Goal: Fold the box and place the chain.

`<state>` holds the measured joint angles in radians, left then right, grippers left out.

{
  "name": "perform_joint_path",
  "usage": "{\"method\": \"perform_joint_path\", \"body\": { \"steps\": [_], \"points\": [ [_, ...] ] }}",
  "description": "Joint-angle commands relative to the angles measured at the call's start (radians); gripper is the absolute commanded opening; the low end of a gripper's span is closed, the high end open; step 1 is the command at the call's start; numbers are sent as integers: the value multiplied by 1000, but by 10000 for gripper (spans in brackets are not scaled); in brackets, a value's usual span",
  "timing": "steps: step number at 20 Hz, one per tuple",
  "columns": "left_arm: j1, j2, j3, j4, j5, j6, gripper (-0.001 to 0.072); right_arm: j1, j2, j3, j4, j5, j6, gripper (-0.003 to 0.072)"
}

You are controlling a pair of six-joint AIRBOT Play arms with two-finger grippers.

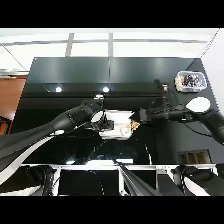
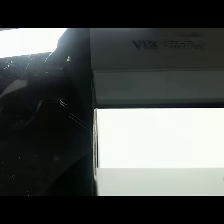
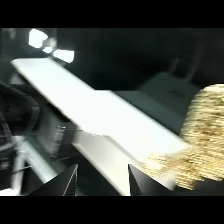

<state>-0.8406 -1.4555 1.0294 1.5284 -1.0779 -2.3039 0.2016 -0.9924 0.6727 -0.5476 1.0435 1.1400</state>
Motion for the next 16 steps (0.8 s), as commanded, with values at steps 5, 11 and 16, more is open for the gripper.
{"method": "perform_joint_path", "body": {
  "steps": [5, 11, 16],
  "points": [
    [0, 0, 1, 0, 0, 0, 31, -129, 77, -49, -437, -150, -298, 720],
    [0, 0, 1, 0, 0, 0, 31, 55, -25, -140, -248, -356, -1014, 720],
    [0, 0, 1, 0, 0, 0, 31, 68, -134, -139, -23, -385, -1315, 720]
  ]
}}
